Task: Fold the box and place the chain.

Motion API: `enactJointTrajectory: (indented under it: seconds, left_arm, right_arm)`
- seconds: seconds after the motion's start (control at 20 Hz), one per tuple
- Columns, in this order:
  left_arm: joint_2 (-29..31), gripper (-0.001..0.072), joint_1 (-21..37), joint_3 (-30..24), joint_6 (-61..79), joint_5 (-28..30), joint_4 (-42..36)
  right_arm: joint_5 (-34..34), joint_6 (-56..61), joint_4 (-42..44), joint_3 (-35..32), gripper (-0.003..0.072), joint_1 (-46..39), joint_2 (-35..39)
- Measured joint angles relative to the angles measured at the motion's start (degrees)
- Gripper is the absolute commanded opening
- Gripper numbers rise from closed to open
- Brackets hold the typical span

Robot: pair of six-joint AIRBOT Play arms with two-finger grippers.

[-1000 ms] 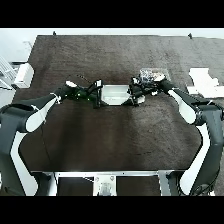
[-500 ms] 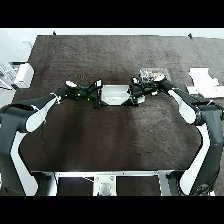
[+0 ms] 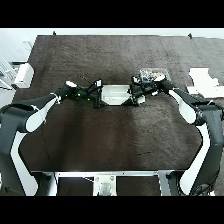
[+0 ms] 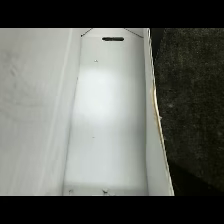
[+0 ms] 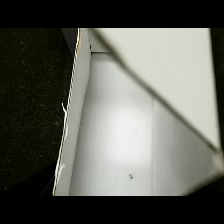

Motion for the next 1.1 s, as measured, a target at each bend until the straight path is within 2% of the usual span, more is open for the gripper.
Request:
enactJointTrajectory:
  seconds: [0.1,0.15,0.4,0.85,0.95,1.1]
  left_arm:
    - [0.00,0.0470,0.00,0.00,-0.02,0.00,-0.02]
    - [0.00,0.0470,0.00,0.00,-0.07,0.11,-0.02]
    - [0.00,0.0470,-0.02,0.02,0.04,1.31,-0.33]
    - [-0.02,0.0470,0.00,0.04,-0.07,2.01,-0.17]
    - [-0.04,0.0470,0.13,0.11,-0.66,3.67,-0.79]
    - [-0.04,0.0470,0.15,0.07,-0.31,3.04,-0.48]
  right_arm:
    - [0.02,0.09,0.02,0.00,0.0655,0.00,0.00]
    - [0.63,0.31,0.00,0.02,0.0720,-0.07,0.00]
    - [1.29,2.84,0.72,0.44,0.0720,-0.55,1.09]
    - [2.99,10.08,-6.99,0.55,0.0720,-3.06,6.40]
    - [4.96,11.67,-9.38,0.48,0.0720,-4.42,7.69]
    - [6.21,13.88,-9.25,0.55,0.0720,-6.03,10.27]
